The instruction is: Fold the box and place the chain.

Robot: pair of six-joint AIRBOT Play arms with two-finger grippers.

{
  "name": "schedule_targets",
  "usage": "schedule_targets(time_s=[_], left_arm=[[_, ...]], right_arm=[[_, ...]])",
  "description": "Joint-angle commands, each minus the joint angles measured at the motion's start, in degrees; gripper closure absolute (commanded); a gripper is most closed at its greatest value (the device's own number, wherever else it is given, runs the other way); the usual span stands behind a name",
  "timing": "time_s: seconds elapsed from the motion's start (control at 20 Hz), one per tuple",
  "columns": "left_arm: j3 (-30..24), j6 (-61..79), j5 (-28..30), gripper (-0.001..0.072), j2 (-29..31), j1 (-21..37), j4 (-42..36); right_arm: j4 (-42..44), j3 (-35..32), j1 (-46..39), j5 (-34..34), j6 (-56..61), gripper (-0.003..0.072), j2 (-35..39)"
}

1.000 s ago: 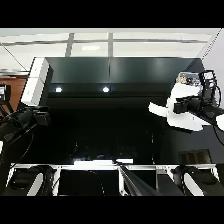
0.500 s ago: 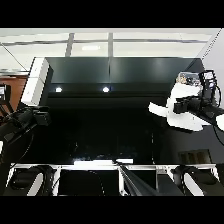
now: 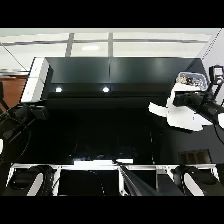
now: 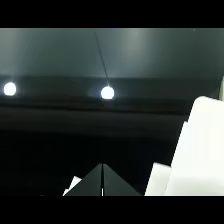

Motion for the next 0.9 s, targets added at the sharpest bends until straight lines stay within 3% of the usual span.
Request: schedule_targets(time_s=[0.0,0.05,0.25,0.4,0.6,0.75,0.85], left_arm=[[-0.31,0.02,2.95,0.0292,-2.8,-0.02,-1.33],[-0.31,-0.17,2.6,0.0003,-4.13,-0.11,-3.04],[-0.17,-0.13,0.02,-0.0004,-6.84,-1.73,-4.66],[-0.17,-0.17,-1.05,-0.0003,-6.93,-2.73,-4.7],[-0.2,-0.15,-2.25,-0.0003,-7.74,-4.7,-4.66],[-0.2,-0.15,-2.21,-0.0003,-9.2,-6.05,-4.66],[-0.2,-0.13,-2.03,-0.0003,-10.36,-6.58,-4.66]], right_arm=[[2.95,0.02,0.04,-8.63,0.0,0.0428,-3.41],[2.91,0.02,0.02,-8.74,-0.02,-0.0031,-5.51],[-5.09,2.86,-4.76,-5.09,2.25,-0.0025,-10.21],[-14.95,9.05,-21.11,-3.72,11.61,-0.0024,-10.51],[-16.24,10.64,-45.64,-2.84,20.63,-0.0024,-14.45],[-16.31,13.94,-55.12,8.68,18.27,-0.0023,-22.21],[-16.15,19.78,-56.63,23.04,4.79,-0.0022,-30.05]])
